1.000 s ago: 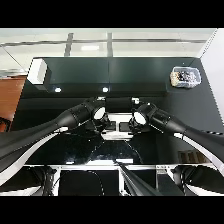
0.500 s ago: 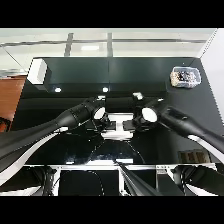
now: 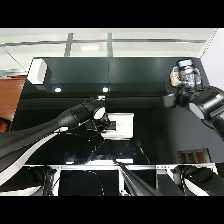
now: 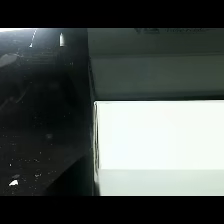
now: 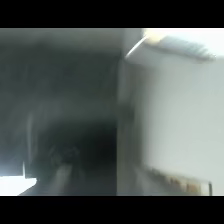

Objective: Fold the box and place the chain.

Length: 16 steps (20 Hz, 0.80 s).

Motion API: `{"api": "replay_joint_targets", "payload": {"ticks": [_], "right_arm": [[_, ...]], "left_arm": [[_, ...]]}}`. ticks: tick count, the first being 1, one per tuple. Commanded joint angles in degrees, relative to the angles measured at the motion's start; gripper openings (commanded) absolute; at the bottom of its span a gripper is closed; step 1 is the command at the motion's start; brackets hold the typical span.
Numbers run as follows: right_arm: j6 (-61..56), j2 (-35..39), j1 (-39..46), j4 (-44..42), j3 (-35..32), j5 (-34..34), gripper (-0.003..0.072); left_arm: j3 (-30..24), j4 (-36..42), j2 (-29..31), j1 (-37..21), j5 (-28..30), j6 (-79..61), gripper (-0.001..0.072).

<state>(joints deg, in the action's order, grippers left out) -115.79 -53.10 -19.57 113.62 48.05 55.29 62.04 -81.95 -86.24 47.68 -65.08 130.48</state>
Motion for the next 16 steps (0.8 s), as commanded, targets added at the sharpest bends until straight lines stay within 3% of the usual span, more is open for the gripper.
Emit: {"api": "replay_joint_targets", "payload": {"ticks": [1, 4, 6, 9, 11, 12, 13, 16], "right_arm": [[-3.3, -3.9, 15.6, -4.8, -4.0, -21.0, 0.072], [-2.4, -15.5, 23.8, -11.9, 1.4, -25.5, 0.072], [-2.4, -25.6, 26.4, -14.5, 13.8, -18.1, 0.072], [-2.0, -43.0, 28.4, -19.1, 37.9, 0.9, 0.072], [-2.0, -52.5, 28.9, -20.9, 51.3, 9.3, 0.072], [-1.9, -56.3, 29.1, -20.8, 56.4, 12.0, 0.0686], [-2.0, -59.1, 29.4, -21.1, 59.9, 13.4, 0.0606], [-2.0, -63.9, 30.2, -23.0, 64.8, 14.0, 0.0602]], "left_arm": [[0.0, 0.0, 0.0, 0.0, 0.1, 0.1, 0.0024], [0.0, 0.0, 0.0, 0.0, 0.1, 0.0, 0.0024], [0.0, 0.0, 0.0, 0.0, 0.1, 0.1, 0.0024], [0.0, 0.0, 0.0, 0.0, 0.0, 0.0, 0.0024], [0.0, 0.0, 0.0, 0.0, 0.1, 0.0, 0.0024], [0.0, 0.0, 0.0, 0.0, 0.1, 0.0, 0.0024], [0.0, 0.0, 0.0, 0.0, 0.1, 0.0, 0.0024], [0.0, 0.0, 0.0, 0.0, 0.1, 0.0, 0.0024]]}}
